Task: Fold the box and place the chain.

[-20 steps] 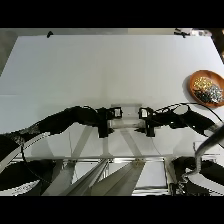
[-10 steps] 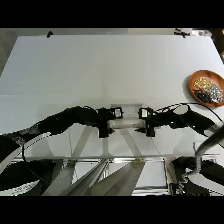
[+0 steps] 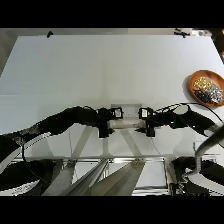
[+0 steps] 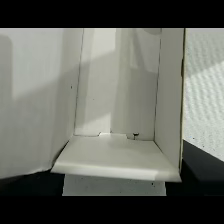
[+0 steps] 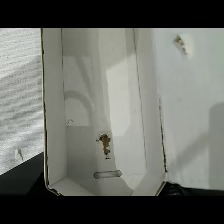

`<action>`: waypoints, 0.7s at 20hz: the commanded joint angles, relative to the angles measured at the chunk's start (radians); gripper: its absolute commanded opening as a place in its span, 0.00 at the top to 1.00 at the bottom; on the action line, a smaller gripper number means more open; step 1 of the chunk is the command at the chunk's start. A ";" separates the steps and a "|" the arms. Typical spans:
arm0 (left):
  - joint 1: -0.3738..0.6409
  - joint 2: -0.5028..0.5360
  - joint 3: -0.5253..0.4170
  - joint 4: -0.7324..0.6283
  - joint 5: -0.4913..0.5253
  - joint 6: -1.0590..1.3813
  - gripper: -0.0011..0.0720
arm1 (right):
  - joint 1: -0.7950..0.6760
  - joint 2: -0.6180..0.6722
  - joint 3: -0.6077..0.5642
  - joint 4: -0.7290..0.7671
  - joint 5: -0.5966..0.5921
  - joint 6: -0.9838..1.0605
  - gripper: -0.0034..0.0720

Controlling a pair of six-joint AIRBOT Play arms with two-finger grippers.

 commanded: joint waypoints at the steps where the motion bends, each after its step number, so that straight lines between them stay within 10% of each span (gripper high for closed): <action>1: -0.001 0.001 0.000 0.004 0.001 0.001 0.80 | 0.000 0.001 0.000 0.000 0.000 0.000 0.41; 14: -0.001 0.000 0.000 0.004 0.001 0.000 0.80 | 0.000 0.001 0.000 0.010 0.028 0.024 0.41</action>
